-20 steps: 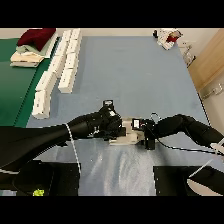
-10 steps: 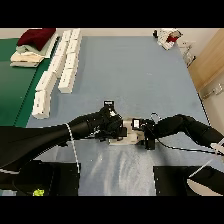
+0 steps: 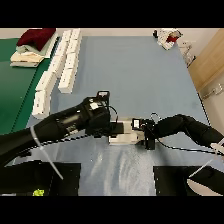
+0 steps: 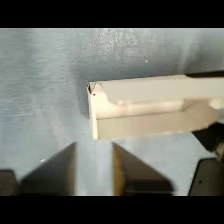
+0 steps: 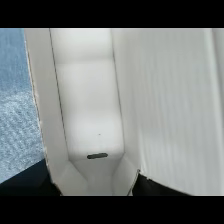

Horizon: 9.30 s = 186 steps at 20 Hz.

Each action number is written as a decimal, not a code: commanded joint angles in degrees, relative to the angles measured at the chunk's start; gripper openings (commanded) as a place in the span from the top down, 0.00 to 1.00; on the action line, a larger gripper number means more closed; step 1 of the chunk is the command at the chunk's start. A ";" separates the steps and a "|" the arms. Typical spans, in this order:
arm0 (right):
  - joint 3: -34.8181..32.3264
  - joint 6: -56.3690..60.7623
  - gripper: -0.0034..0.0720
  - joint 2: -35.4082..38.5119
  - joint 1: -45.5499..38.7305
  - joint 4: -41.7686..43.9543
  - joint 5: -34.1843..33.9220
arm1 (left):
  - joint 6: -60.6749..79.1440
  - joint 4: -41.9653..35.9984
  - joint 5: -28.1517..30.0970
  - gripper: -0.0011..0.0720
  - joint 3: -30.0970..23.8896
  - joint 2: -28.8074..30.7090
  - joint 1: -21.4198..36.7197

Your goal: Fold the box.

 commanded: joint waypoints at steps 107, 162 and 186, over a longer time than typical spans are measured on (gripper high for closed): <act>0.00 0.04 0.38 -0.09 0.04 0.00 0.04 | 153.83 -62.71 38.56 0.34 -34.51 -1.42 22.18; 9.86 78.42 0.74 -8.20 1.44 8.76 6.75 | 153.81 -62.71 38.56 0.34 -34.51 -1.42 22.18; 4.63 30.03 0.05 17.88 1.36 -16.55 -17.66 | 153.83 -62.71 38.56 0.34 -34.51 -1.42 22.18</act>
